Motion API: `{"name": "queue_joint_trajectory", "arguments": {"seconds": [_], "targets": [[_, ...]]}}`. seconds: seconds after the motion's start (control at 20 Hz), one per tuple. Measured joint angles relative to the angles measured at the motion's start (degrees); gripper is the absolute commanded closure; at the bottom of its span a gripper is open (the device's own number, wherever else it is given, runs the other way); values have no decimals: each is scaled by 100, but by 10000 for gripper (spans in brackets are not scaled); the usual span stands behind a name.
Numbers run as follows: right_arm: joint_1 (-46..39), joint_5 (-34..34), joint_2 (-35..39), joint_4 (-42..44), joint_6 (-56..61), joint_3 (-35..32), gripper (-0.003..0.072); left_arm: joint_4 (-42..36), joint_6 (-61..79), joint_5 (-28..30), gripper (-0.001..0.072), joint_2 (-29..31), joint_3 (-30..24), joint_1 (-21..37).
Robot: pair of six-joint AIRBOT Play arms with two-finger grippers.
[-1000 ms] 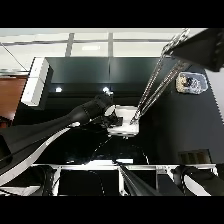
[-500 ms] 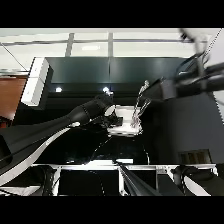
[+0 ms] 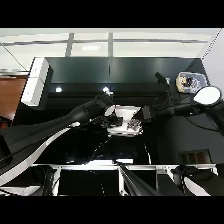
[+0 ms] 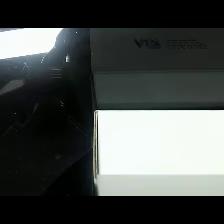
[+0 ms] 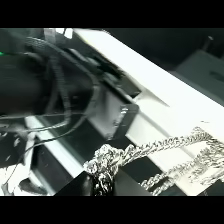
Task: Fold the box and place the chain.
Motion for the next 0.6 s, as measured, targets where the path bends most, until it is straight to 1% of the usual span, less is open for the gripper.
{"name": "queue_joint_trajectory", "arguments": {"seconds": [0.05,0.1,0.15,0.25,0.35,0.5,0.6], "targets": [[35,-151,0,-20,-17,-103,613,0,0,0,680,0,0,0],[52,-293,0,-20,-37,-166,350,0,0,0,680,0,0,0],[61,-407,0,-24,-57,-212,227,0,0,0,680,0,0,0],[-44,-415,15,-28,-149,-221,221,0,0,0,680,0,0,0],[-382,-251,131,-46,-365,-151,221,0,-2,0,680,0,0,0],[-1123,7,590,-271,-721,-144,221,0,0,0,680,0,-2,0],[-1519,70,966,-660,-922,-374,221,0,0,0,680,0,-2,0]]}}
